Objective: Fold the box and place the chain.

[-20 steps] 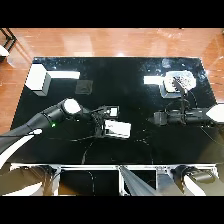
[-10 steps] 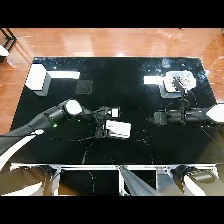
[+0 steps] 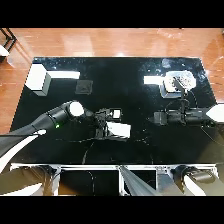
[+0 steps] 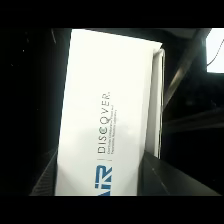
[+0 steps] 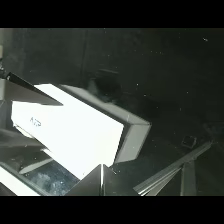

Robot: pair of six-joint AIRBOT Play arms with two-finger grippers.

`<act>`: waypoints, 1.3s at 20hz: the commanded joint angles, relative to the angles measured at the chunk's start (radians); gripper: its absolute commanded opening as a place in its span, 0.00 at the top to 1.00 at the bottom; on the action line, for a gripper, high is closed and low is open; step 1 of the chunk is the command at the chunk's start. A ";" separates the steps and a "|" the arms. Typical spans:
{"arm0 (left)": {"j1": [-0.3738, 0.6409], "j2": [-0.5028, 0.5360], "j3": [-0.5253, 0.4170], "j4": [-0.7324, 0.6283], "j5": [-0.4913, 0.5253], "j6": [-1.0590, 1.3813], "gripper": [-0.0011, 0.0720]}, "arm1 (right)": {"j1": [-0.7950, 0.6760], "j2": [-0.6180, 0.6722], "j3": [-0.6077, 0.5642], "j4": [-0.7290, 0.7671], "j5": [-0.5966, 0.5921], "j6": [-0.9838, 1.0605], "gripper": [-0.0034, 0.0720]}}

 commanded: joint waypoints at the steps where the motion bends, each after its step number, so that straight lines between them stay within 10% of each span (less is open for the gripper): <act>1: -0.006 -0.002 0.006 0.054 -0.006 -0.041 0.43 | 0.000 0.001 0.000 0.000 -0.001 0.004 0.93; 5: -0.004 0.005 0.085 0.171 -0.095 -0.201 0.80 | 0.000 0.001 0.000 0.000 0.000 0.008 0.93; 13: 0.144 0.172 0.159 0.332 -0.315 -0.482 0.79 | 0.000 0.001 0.000 0.000 0.000 0.008 0.93; 20: 0.657 0.295 0.135 0.418 -0.594 -0.642 0.79 | 0.000 0.001 0.000 0.000 -0.002 0.007 0.93; 26: 1.170 0.251 0.096 0.399 -0.377 -0.711 0.74 | 0.000 0.001 0.000 0.000 -0.031 0.007 0.93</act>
